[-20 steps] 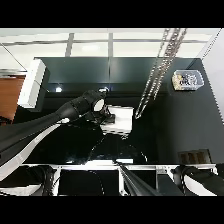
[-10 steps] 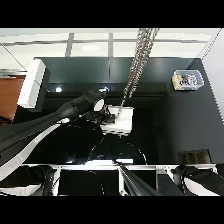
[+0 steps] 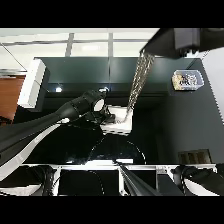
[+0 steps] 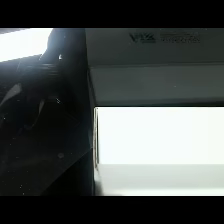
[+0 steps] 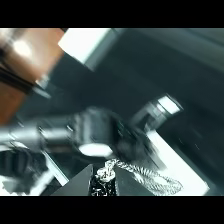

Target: Fold the box and place the chain.

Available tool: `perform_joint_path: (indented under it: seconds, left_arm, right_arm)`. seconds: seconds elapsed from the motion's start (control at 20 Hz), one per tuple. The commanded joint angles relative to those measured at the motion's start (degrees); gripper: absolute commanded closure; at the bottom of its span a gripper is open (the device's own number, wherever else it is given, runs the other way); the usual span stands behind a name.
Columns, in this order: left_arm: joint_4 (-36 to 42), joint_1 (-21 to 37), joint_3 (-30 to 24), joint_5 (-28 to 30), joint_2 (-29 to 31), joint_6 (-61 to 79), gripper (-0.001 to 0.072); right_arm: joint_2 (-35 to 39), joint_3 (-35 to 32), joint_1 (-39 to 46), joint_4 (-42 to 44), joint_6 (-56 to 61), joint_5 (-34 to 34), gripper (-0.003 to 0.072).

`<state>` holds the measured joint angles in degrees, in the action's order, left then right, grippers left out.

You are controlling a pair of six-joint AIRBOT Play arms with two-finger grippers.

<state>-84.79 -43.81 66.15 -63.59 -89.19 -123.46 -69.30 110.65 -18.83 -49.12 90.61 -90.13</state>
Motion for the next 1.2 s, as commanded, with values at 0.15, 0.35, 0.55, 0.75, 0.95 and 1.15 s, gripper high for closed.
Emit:
perform_joint_path:
  seconds: [0.15, 0.35, 0.55, 0.75, 0.95, 1.15]
  left_arm:
    - [-0.04, 0.02, 0.02, 0.07, 0.00, 0.02, 0.0683]
    - [-0.04, 0.02, 0.02, 0.07, 0.00, 0.02, 0.0683]
    - [-0.02, 0.02, 0.02, 0.04, 0.00, 0.02, 0.0683]
    - [-0.02, 0.02, 0.02, 0.02, 0.00, 0.02, 0.0683]
    - [-0.02, 0.02, 0.02, 0.02, 0.00, 0.02, 0.0683]
    - [-0.02, 0.02, 0.02, 0.02, 0.00, 0.00, 0.0683]
  right_arm:
    - [0.00, -0.92, -1.68, -4.72, 0.70, -4.68, 0.0678]
    - [0.00, -7.21, -5.05, -4.92, 0.66, -1.86, 0.0677]
    - [0.00, -14.95, -6.84, -4.94, 0.44, 1.95, 0.0677]
    - [0.00, -22.56, -7.13, -5.60, -0.26, 5.40, 0.0677]
    - [0.00, -31.61, -8.87, -5.57, -0.39, 12.00, 0.0677]
    - [0.00, -42.56, -10.86, -10.19, -0.61, 24.65, 0.0676]
